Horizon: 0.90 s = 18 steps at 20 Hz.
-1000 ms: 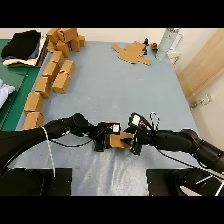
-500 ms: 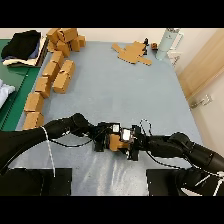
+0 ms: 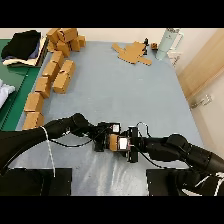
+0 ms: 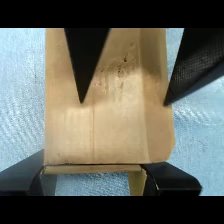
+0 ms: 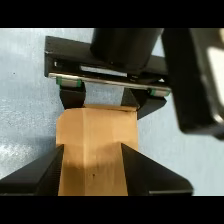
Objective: Fold the box.
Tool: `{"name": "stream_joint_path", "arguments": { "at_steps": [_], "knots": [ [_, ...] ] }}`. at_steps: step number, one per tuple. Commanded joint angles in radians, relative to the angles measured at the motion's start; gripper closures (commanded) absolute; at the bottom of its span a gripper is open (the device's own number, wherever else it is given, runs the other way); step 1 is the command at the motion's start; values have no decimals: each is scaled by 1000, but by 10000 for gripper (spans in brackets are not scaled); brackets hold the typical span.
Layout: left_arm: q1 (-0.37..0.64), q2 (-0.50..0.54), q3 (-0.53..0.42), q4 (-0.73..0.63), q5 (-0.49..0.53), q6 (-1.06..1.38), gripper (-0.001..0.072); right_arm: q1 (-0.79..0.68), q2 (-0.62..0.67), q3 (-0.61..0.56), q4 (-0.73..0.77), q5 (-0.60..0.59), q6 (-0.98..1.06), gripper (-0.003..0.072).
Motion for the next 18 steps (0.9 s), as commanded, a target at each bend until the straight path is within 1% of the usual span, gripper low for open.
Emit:
{"name": "stream_joint_path", "arguments": {
  "at_steps": [1,4,6,8,9,13,15,17,18],
  "knots": [
    [1,0,1,0,0,0,397,66,1,0,-159,65,137,126],
    [1,0,1,0,0,0,397,130,1,0,-443,61,430,127],
    [1,0,1,0,0,0,397,177,0,-1,-631,31,625,128],
    [1,0,1,0,0,0,397,212,-2,-1,-747,3,749,129],
    [1,0,1,0,0,0,397,222,-3,-1,-776,-9,779,129],
    [1,0,1,0,0,0,397,233,-16,-1,-774,-14,810,141],
    [1,0,1,0,0,0,397,270,-22,-1,-775,-14,831,141],
    [1,0,1,0,0,0,397,303,-33,-1,-820,-31,893,142],
    [1,0,1,0,0,0,397,311,-39,-1,-867,-40,929,142]
  ]
}}
